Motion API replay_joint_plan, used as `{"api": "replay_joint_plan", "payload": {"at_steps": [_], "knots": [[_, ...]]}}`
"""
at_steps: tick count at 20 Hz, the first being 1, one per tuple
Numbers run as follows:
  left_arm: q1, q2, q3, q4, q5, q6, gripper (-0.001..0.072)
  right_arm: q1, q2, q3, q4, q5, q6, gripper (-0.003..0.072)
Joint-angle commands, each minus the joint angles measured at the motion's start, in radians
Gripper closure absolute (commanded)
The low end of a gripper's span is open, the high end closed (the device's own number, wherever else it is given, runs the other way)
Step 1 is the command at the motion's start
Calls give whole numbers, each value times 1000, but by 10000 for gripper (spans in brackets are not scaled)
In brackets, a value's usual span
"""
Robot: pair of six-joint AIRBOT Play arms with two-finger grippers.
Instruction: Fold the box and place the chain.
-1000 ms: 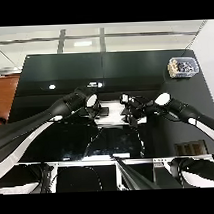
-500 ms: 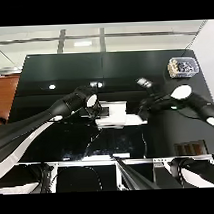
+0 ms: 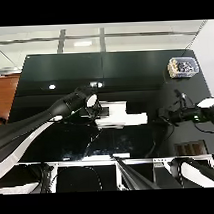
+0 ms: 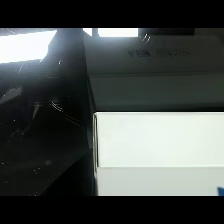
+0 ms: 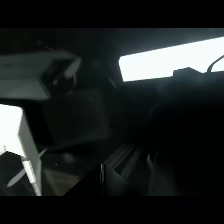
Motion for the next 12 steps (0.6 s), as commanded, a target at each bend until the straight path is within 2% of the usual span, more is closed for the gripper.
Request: {"api": "replay_joint_plan", "payload": {"at_steps": [1, 4, 9, 10, 11, 12], "knots": [[0, 1, 0, 0, 0, 1, 680, 88, -96, -26, 153, -84, -14, 666], [0, 1, 0, 0, 0, 1, 680, 178, -179, 9, 366, -82, -163, 666], [0, 1, 0, 0, 0, 1, 680, 248, -196, 87, 356, 3, -237, 663], [0, 1, 0, 0, 0, 1, 680, 248, -196, 99, 349, 16, -243, 622], [0, 1, 0, 0, 0, 1, 680, 248, -196, 113, 334, 34, -242, 346], [0, 1, 0, 0, -1, 1, 680, 248, -196, 128, 315, 57, -243, 124]]}}
